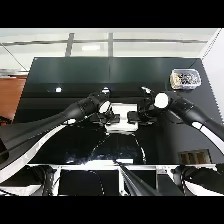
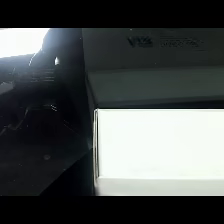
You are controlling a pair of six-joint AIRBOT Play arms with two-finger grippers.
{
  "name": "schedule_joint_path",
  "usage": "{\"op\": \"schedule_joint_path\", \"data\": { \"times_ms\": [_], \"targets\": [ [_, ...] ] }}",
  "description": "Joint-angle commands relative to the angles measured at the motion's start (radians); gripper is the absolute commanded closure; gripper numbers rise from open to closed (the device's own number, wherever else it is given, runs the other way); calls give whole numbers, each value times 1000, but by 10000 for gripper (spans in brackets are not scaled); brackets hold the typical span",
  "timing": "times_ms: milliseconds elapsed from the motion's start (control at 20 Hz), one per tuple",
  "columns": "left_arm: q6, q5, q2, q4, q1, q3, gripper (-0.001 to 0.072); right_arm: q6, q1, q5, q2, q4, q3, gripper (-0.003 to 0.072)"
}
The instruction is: Fold the box and place the chain.
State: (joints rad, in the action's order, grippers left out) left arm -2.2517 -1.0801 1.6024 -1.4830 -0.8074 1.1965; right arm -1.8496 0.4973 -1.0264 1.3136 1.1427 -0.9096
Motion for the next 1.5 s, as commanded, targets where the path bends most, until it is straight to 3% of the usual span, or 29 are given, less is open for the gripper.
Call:
{"op": "schedule_joint_path", "data": {
  "times_ms": [0,350,700,1450],
  "targets": [
    [0,0,0,0,-1,0,678,-152,79,-29,23,182,-49,240],
    [0,7,0,-1,0,0,678,-211,105,-46,24,208,-51,275],
    [-51,-66,0,-50,1,3,680,-229,116,-50,25,220,-56,276],
    [-68,-47,-1,-45,-12,26,678,-264,164,20,52,250,-63,294]
  ]
}}
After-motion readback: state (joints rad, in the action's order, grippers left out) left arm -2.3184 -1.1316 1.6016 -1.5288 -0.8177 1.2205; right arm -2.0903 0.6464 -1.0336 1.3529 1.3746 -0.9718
